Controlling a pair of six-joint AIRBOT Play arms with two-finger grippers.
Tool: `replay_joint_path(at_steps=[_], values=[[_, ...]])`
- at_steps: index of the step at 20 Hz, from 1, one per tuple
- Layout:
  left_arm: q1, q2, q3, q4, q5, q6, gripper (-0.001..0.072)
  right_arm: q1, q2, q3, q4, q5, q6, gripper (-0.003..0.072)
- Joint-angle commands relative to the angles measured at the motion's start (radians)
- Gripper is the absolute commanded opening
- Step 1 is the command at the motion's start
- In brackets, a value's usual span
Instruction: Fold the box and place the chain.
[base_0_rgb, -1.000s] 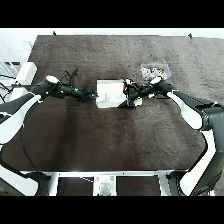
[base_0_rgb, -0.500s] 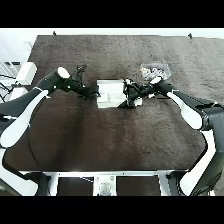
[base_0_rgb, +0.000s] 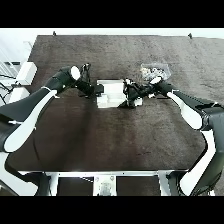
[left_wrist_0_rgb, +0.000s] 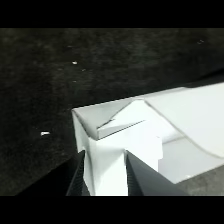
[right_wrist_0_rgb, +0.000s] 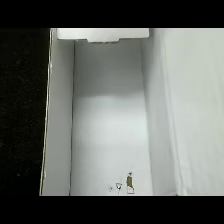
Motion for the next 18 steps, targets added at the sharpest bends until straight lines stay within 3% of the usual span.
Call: replay_joint_path(at_steps=[1,9,18], values=[[-0.031,0.001,0.004,0.095,-0.002,-0.126,0.0326,0.0,0.0,0.0,0.0,0.0,0.001,0.0592],[-0.105,0.0,0.004,0.25,0.005,-0.293,0.0325,0.0,0.0,0.0,0.0,0.0,0.003,0.0592],[-0.109,-0.019,0.017,0.268,-0.015,-0.337,0.0309,0.0,0.0,0.0,0.0,0.0,0.003,0.0592]])
